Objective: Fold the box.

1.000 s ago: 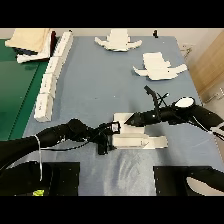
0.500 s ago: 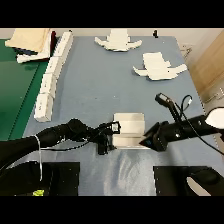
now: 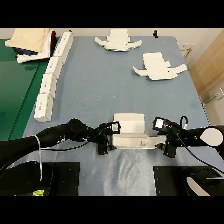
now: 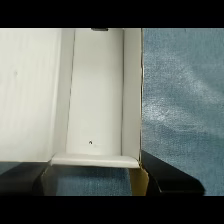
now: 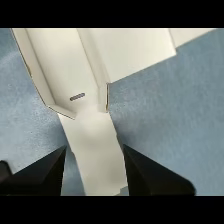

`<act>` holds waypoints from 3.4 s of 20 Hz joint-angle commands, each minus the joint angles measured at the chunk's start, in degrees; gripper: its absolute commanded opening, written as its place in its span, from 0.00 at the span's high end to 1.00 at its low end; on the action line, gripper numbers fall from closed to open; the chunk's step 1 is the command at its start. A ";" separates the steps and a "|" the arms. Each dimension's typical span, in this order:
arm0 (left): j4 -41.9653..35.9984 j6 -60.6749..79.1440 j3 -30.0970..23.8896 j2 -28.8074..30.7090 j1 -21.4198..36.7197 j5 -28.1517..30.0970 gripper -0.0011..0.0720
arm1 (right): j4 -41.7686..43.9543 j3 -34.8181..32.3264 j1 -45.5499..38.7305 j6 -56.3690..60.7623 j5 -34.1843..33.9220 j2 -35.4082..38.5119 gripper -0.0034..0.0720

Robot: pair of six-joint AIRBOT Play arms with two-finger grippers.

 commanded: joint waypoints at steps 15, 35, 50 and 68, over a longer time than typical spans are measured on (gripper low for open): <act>0.02 -0.02 0.07 0.02 0.02 0.02 0.36 | 11.96 -1.14 7.52 -11.76 -11.98 -10.58 0.61; 0.02 0.00 0.07 0.02 0.02 0.02 0.36 | 18.40 -1.14 7.78 -15.26 -14.01 -13.07 0.02; 0.02 0.00 0.07 0.00 0.02 0.00 0.36 | -38.97 13.73 4.09 68.81 12.72 -0.44 0.95; 0.02 0.00 0.07 0.00 0.02 0.04 0.36 | 10.84 3.17 -21.92 57.59 9.05 -25.75 0.95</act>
